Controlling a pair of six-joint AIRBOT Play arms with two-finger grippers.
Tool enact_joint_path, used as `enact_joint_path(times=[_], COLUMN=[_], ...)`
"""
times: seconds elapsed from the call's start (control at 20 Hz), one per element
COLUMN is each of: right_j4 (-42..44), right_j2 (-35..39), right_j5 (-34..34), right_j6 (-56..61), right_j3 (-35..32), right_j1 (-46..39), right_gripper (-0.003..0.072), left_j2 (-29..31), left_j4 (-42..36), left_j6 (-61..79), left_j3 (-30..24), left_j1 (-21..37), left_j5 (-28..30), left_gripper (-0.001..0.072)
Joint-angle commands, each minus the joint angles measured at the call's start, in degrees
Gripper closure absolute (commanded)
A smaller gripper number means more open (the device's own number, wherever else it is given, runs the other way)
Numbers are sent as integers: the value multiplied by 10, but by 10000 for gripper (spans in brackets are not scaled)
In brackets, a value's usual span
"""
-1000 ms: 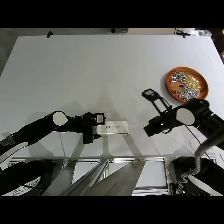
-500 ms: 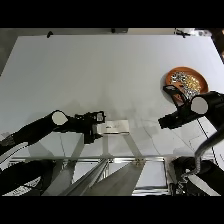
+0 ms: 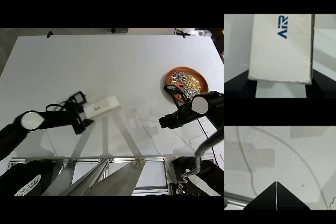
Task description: Fold the box and place the chain.
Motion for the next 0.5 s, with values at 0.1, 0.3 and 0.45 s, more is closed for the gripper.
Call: enact_joint_path(times=[0.1,0.3,0.45], right_j4=[0,0,0], right_j2=[0,0,0], right_j5=[0,0,0], right_j6=[0,0,0], right_j3=[0,0,0], right_j1=[0,0,0], right_gripper=[671,671,671], left_j2=[173,173,124], left_j4=[299,442,414], left_j6=[-328,-475,-475], left_j3=[1,0,0], left_j1=[179,334,410], left_j5=[1,-55,-88], left_gripper=[704,704,704])
